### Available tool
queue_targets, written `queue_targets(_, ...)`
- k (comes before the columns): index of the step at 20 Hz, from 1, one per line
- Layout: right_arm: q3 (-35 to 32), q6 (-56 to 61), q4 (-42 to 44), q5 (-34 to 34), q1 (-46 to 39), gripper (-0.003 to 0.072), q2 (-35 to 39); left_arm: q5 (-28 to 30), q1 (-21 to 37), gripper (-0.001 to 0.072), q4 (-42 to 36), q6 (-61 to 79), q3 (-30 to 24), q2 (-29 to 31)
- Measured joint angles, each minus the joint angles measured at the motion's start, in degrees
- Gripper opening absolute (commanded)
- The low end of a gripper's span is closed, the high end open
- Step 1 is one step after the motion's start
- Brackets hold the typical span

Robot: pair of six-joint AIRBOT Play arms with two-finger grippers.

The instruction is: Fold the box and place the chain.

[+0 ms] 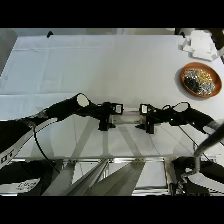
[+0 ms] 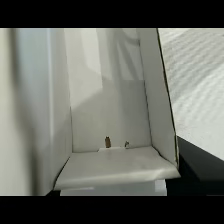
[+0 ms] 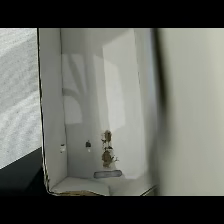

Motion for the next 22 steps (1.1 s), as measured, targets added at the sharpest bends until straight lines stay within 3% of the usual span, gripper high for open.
queue_targets(2,0.00,0.02,0.02,-0.02,0.02,0.0326,0.00,-0.37,0.31,0.0518,-0.44,-0.55,-0.13,-0.02)
queue_targets(3,0.00,0.02,0.02,-0.02,0.02,0.0326,0.00,-0.48,0.44,0.0431,-0.76,-0.76,-0.33,-0.02)
queue_targets(22,-0.02,0.02,0.02,0.07,0.04,0.0326,0.00,-1.18,0.63,0.0432,-1.79,-1.40,-2.08,0.00)
